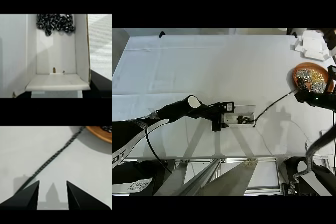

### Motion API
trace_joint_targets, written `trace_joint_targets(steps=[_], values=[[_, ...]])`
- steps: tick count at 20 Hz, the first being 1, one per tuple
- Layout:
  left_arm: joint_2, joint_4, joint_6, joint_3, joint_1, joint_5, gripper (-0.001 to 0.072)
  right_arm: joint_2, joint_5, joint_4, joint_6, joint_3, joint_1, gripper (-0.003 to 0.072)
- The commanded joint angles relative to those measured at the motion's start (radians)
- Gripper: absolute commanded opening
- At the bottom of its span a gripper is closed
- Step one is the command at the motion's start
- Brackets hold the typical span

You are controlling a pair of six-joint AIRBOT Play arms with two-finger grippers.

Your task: Fold the box and place the chain.

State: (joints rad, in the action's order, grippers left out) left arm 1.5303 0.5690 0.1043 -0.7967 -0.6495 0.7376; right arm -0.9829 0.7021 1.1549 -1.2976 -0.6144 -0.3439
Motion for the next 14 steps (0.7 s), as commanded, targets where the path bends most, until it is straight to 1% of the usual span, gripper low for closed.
trace_joint_targets(steps=[1,3,4,9,12,13,14], values=[[0.0,0.0,0.0,0.0,0.0,0.0,0.0434,-0.176,-0.21,-0.059,-0.072,0.0,-0.023,0.0425],[0.0,0.0,0.0,0.0,0.0,0.0,0.0434,-0.234,-0.285,-0.157,-0.058,0.0,-0.023,0.0424],[0.0,0.0,0.0,0.0,0.0,0.0,0.0434,-0.256,-0.314,-0.175,-0.044,-0.001,-0.016,0.0423],[0.0,0.0,0.0,0.0,0.0,0.0,0.0434,-0.342,-0.442,-0.176,-0.036,-0.011,0.037,0.0415],[0.0,0.0,0.0,0.0,0.0,0.0,0.0434,-0.389,-0.46,-0.176,-0.037,-0.055,0.072,0.04],[0.0,0.0,0.0,0.0,0.0,0.0,0.0434,-0.406,-0.462,-0.176,-0.037,-0.07,0.08,0.0384],[0.0,0.0,0.0,0.0,0.0,0.0,0.0434,-0.417,-0.468,-0.176,-0.037,-0.081,0.083,0.0335]])
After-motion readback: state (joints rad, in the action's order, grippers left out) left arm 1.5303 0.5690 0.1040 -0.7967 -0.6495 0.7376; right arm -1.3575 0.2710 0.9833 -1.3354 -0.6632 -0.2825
